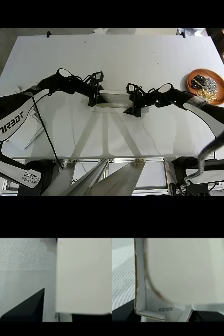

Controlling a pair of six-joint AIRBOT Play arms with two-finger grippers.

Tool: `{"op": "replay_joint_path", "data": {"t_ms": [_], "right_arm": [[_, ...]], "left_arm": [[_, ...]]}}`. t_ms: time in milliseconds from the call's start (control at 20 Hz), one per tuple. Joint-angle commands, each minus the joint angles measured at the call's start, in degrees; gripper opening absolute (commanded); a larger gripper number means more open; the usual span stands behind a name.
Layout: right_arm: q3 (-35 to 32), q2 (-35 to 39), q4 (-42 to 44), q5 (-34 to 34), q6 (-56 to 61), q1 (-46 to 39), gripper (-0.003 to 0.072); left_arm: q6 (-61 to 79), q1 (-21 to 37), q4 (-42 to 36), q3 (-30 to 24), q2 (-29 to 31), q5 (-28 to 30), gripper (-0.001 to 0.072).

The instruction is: Fold the box and place the chain.

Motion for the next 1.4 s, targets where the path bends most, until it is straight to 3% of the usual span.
{"op": "replay_joint_path", "data": {"t_ms": [0,150,300,350,400,550,700,800,950,1000,1100,1350], "right_arm": [[-0.02,-0.04,0.04,-0.04,0.02,0.04,0.0398],[-0.02,-0.04,0.04,-0.04,0.02,0.04,0.0398],[-0.02,-0.04,0.07,-0.04,0.02,0.04,0.0398],[-0.02,-0.04,0.04,-0.04,0.00,0.04,0.0398],[-0.02,-0.04,0.04,-0.04,0.02,0.04,0.0398],[-0.02,-0.04,0.04,-0.04,0.02,0.04,0.0398],[-0.02,-0.04,0.04,-0.04,0.02,0.04,0.0398],[-0.02,-0.04,0.04,-0.04,0.02,0.04,0.0398],[-0.02,-0.04,0.04,-0.04,0.00,0.04,0.0398],[-0.02,-0.04,0.07,-0.02,0.02,0.04,0.0398],[-0.02,-0.04,0.04,-0.04,0.02,0.04,0.0398],[-0.02,-0.04,0.04,-0.02,0.02,0.04,0.0398]], "left_arm": [[0.04,2.36,0.17,0.00,3.30,0.13,0.0354],[-0.02,6.32,1.44,0.00,8.48,0.33,0.0354],[-5.51,8.63,10.86,0.00,14.51,-0.07,0.0343],[-11.21,8.61,16.44,-0.02,16.13,-1.20,0.0241],[-16.70,8.35,21.24,-0.04,17.11,-4.22,0.0012],[-19.74,5.35,24.09,-0.94,17.31,-14.97,0.0010],[-17.73,-0.17,16.33,-2.25,16.17,-14.25,0.0009],[-13.77,-2.71,5.64,-2.23,15.26,-10.80,0.0009],[-17.05,-3.98,-8.59,-2.23,13.51,9.44,0.0010],[-20.55,-4.15,-10.43,-2.23,12.24,16.76,0.0009],[-27.50,-4.33,-8.57,-2.23,9.03,24.37,0.0009],[-40.17,-4.79,-0.61,-2.23,1.68,20.48,0.0009]]}}
